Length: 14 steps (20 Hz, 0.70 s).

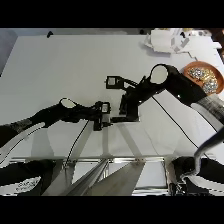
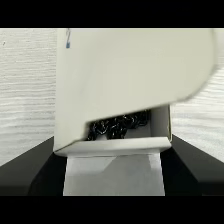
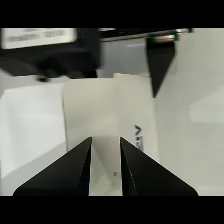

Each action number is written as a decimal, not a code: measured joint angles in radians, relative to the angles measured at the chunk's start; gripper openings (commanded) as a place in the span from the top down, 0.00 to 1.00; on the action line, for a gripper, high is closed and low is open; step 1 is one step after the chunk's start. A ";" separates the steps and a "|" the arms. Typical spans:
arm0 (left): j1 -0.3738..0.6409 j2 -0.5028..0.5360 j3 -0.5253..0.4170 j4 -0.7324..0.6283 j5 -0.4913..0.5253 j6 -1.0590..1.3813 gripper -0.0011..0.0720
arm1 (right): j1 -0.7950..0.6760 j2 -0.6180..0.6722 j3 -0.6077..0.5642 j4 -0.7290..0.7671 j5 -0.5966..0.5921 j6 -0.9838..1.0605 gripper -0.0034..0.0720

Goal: Fold the box and place the chain.

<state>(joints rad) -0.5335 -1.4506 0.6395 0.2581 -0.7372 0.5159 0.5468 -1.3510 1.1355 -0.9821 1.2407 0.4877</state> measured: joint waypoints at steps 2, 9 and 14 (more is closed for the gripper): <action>0.000 0.000 0.000 0.000 0.000 0.000 0.83 | 0.019 0.031 -0.041 -0.012 -0.018 -0.034 0.63; 0.000 0.000 0.000 0.000 0.000 0.000 0.83 | 0.057 0.087 -0.127 -0.075 -0.153 -0.074 0.58; 0.000 0.000 0.000 0.000 0.000 0.000 0.83 | 0.090 0.091 -0.163 -0.111 -0.192 -0.093 0.50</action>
<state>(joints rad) -0.5335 -1.4506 0.6395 0.2581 -0.7372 0.5159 0.6373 -1.2602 0.9722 -1.0935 1.0492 0.3943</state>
